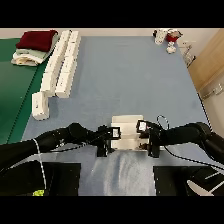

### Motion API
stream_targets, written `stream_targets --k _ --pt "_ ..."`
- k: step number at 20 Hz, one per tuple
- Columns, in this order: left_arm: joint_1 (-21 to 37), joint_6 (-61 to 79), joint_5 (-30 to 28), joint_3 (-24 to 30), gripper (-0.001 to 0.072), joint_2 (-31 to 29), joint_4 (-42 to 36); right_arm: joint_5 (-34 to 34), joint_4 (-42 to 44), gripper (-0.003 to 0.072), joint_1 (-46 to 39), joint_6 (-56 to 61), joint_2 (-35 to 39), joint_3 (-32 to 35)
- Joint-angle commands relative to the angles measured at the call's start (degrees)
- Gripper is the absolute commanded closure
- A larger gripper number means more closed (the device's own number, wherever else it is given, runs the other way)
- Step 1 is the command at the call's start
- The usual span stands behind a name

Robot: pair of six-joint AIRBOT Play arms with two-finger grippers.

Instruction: Fold the box.

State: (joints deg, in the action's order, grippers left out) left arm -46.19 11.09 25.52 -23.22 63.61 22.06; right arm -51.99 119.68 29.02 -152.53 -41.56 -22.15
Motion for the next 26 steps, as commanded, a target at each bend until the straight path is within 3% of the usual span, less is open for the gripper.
stream_targets --k 1,2,6,8,11,17,19,26 --pt "0.0 0.02 -0.02 -0.04 0.0396 0.0 0.02 -6.93 -12.81 0.0584 0.02 19.58 0.61 -3.39" --pt "0.0 0.02 -0.02 -0.04 0.0396 0.0 0.02 -10.12 -20.59 0.0643 0.02 31.63 0.94 -5.27" --pt "0.0 0.02 -0.02 -0.04 0.0397 0.0 0.02 -20.96 -49.27 0.0682 -0.24 68.78 1.99 -11.58" --pt "0.0 0.02 -0.02 -0.04 0.0396 0.0 0.02 -24.81 -53.9 0.0681 -3.58 78.31 1.53 -12.07" --pt "0.0 0.02 -0.02 -0.04 0.0396 0.0 0.02 -23.3 -41.44 0.0683 -16.04 77.7 -1.16 -10.86" --pt "0.0 0.02 -0.02 -0.04 0.0396 0.0 0.02 -22.49 -3.8 0.0684 -45.94 51.8 -12.94 -7.56" --pt "0.0 0.02 -0.02 -0.04 0.0396 0.0 0.02 -22.53 -0.24 0.0684 -49.11 49.86 -14.82 -6.4" --pt "0.0 0.02 -0.02 -0.04 0.0396 0.0 0.02 -21.84 8.61 0.0684 -48.52 47.12 -16.2 0.92"
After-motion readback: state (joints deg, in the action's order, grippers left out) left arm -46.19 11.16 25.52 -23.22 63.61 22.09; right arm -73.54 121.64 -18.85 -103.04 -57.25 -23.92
